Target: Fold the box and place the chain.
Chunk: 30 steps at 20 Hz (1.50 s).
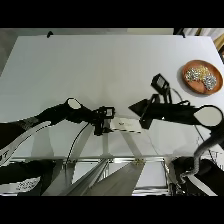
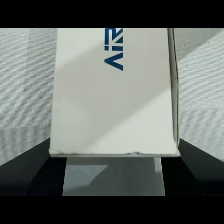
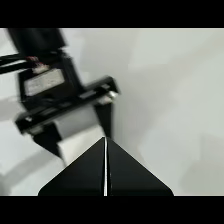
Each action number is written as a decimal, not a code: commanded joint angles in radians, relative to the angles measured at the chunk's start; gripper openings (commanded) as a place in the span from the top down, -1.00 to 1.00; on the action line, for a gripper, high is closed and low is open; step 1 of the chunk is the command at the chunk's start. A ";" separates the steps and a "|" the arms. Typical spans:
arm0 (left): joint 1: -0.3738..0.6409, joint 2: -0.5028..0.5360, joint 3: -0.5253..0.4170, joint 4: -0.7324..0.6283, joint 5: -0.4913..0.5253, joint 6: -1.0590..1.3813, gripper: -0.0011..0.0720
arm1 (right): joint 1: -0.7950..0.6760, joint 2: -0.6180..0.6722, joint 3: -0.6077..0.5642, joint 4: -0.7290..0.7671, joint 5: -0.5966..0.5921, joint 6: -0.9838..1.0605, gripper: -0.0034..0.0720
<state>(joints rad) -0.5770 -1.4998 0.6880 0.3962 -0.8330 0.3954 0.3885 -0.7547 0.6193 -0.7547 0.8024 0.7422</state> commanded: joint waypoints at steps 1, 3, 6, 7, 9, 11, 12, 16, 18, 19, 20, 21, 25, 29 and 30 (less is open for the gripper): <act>0.000 0.001 0.000 0.001 -0.002 0.001 0.89 | -0.114 0.032 0.135 -0.565 0.321 0.555 0.88; 0.000 0.001 0.000 0.001 -0.001 0.001 0.89 | -0.201 0.022 0.131 -0.736 0.555 0.570 0.88; 0.000 0.001 0.000 0.000 -0.003 0.000 0.89 | -0.349 -0.008 0.128 -0.814 0.705 0.558 0.88; 0.000 0.001 0.000 0.000 -0.004 0.001 0.89 | -0.391 -0.010 0.127 -0.799 0.693 0.558 0.88; 0.000 0.001 0.000 -0.008 -0.004 0.001 0.89 | -0.438 -0.010 0.127 -0.753 0.647 0.558 0.88; 0.000 0.001 0.000 -0.024 -0.018 -0.006 0.89 | -0.443 -0.010 0.127 -0.705 0.602 0.558 0.88; 0.000 0.001 0.000 -0.021 -0.060 -0.043 0.89 | -0.443 -0.010 0.126 -0.684 0.581 0.558 0.88; 0.008 0.029 0.000 -0.046 -0.073 -0.063 0.96 | -0.443 -0.011 0.126 -0.652 0.536 0.558 0.88; 0.024 0.098 0.000 -0.045 -0.040 -0.155 0.96 | -0.443 -0.011 0.126 -0.652 0.534 0.558 0.88; 0.035 0.146 0.000 -0.035 0.009 -0.230 0.96 | -0.443 -0.011 0.126 -0.652 0.533 0.558 0.88; 0.052 0.204 0.000 -0.015 0.071 -0.304 0.96 | -0.443 -0.011 0.126 -0.652 0.532 0.558 0.88; 0.075 0.261 0.000 0.014 0.122 -0.363 0.96 | -0.443 -0.011 0.126 -0.652 0.533 0.558 0.88; 0.240 0.474 0.000 0.121 0.242 -0.558 0.96 | -0.443 -0.011 0.126 -0.651 0.533 0.558 0.88; 0.483 0.565 0.000 0.323 0.203 -0.858 0.96 | -0.443 -0.011 0.126 -0.651 0.543 0.558 0.88; 0.539 0.566 0.000 0.390 0.177 -0.937 0.96 | -0.443 -0.011 0.126 -0.651 0.544 0.558 0.88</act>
<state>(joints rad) -0.1860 -0.9882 0.6872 0.6128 -0.6395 -0.2924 -0.0536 -0.7654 0.7448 -1.4063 1.3396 1.3014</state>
